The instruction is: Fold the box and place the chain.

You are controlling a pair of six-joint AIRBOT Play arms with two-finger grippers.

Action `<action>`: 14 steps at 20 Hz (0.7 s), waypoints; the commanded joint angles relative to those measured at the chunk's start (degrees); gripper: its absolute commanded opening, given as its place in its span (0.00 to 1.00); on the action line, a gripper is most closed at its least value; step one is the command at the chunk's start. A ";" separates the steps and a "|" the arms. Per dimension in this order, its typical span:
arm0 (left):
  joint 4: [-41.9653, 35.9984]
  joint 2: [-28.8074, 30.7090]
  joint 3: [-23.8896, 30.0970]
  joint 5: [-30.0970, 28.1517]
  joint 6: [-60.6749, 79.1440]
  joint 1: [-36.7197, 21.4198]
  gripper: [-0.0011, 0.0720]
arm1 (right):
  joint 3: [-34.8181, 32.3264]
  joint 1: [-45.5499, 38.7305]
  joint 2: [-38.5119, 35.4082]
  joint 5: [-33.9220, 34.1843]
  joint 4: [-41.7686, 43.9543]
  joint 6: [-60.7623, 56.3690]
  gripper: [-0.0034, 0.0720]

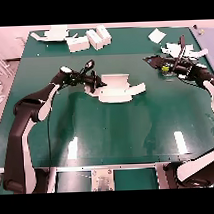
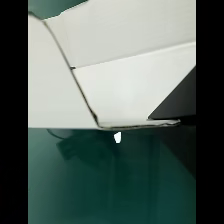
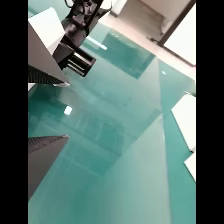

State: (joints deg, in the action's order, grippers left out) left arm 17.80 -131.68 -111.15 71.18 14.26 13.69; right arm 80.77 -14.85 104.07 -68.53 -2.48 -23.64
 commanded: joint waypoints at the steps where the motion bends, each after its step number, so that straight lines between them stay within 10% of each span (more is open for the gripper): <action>1: -0.28 -0.04 0.02 0.50 -0.74 0.02 0.06 | 0.00 -0.52 -0.04 -1.29 0.96 2.67 0.53; 14: -3.30 0.55 -0.37 7.74 -0.28 -2.58 0.06 | -0.02 -1.42 -0.04 -2.23 0.11 3.34 0.55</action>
State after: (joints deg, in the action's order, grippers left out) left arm 15.99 -131.50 -111.46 77.23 13.87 12.27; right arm 80.77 -16.25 104.07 -70.72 -1.98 -20.38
